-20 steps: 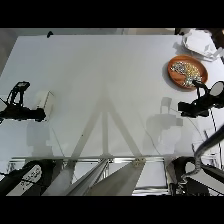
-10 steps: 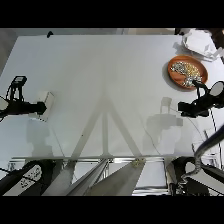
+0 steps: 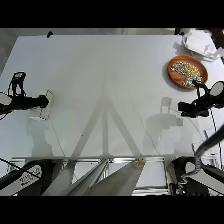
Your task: Fold the box and place the chain.
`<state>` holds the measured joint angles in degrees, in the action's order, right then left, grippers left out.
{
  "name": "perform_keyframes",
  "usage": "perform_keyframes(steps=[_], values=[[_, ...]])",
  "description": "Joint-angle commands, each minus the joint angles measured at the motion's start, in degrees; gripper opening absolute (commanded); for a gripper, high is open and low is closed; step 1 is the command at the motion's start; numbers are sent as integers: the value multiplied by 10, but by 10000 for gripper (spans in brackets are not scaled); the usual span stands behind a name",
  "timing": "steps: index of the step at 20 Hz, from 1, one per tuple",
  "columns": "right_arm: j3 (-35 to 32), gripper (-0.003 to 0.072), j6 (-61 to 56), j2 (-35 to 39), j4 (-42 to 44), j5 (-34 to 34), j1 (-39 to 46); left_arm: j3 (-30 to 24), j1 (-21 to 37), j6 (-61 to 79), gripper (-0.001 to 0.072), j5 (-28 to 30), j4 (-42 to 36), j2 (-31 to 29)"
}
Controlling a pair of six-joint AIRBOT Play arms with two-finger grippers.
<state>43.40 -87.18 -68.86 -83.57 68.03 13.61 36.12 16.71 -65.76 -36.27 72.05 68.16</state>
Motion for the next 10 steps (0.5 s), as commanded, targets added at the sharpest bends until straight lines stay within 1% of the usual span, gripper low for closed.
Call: perform_keyframes(steps=[1,3,4,5,6,8,9,10], values=[[0,18,0,0,0,0,0,3,0,1,396,7,-7,15],[0,18,0,0,0,0,0,3,0,7,182,2,-7,17],[0,18,0,0,0,0,0,3,0,17,116,-2,-7,17],[0,18,0,0,0,0,0,3,0,17,120,-3,-7,16],[0,18,0,0,0,0,0,3,0,17,191,-4,-7,16],[0,18,0,0,0,0,0,3,0,14,573,-7,-7,16],[0,18,0,0,0,0,0,3,0,12,647,-11,-7,16],[0,18,0,0,0,0,0,4,0,12,648,-20,-6,14]])
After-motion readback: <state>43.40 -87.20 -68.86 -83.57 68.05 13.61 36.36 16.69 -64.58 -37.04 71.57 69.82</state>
